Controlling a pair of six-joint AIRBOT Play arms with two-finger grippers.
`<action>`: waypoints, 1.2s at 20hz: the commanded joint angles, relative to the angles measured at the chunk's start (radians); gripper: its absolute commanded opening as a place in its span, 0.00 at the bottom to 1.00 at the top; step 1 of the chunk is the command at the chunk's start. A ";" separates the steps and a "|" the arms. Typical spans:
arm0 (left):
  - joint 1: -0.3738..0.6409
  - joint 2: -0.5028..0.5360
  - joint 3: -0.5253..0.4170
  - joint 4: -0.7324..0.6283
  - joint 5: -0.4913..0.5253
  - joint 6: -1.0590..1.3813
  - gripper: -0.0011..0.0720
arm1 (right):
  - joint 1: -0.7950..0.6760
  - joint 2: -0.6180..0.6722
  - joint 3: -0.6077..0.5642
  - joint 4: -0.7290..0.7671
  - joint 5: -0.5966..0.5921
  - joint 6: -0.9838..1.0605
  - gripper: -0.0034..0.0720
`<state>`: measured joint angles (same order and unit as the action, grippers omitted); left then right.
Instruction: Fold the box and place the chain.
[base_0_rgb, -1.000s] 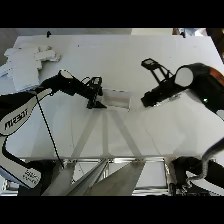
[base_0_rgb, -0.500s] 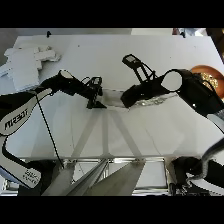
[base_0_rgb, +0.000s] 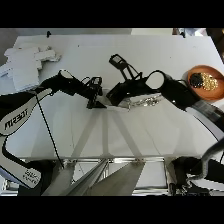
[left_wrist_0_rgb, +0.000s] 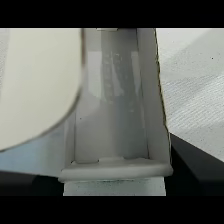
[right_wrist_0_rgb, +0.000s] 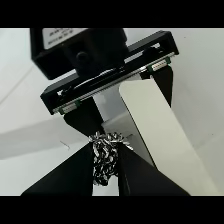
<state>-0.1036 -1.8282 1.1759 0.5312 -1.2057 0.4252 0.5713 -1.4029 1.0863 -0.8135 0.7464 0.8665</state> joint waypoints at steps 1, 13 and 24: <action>0.000 0.000 0.000 0.000 0.000 0.000 0.71 | 0.016 -0.085 0.010 -0.091 -0.030 0.040 0.05; 0.000 0.000 0.000 0.000 0.000 0.000 0.71 | 0.014 -0.006 0.011 -0.209 0.082 0.158 0.36; 0.000 0.000 0.000 0.000 0.000 0.000 0.71 | -0.197 0.240 0.008 -0.687 0.381 0.119 0.75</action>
<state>-0.1040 -1.8286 1.1759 0.5316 -1.2053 0.4263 0.4629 -1.1805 1.0958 -1.3563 0.9787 1.0153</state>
